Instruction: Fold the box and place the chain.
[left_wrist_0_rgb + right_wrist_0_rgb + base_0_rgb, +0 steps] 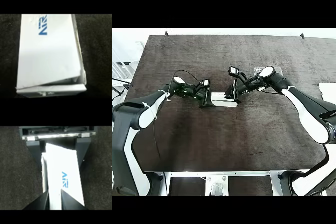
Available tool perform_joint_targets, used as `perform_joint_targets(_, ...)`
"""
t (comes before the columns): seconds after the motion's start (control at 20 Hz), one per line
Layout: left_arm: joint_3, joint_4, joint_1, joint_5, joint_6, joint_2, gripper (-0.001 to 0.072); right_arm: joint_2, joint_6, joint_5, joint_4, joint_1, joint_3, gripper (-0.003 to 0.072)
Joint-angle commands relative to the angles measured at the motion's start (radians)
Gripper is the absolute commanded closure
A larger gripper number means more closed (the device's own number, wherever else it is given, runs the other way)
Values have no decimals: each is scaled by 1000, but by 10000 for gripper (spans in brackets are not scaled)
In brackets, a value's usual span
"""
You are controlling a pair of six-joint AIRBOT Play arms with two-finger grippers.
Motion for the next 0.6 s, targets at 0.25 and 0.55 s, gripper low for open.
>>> perform_joint_targets(0.25,0,0,0,2,0,0,433,-2,4,50,-8,0,-38,404)
perform_joint_targets(0.55,0,0,0,2,0,0,433,5,-5,51,92,-24,-44,410)
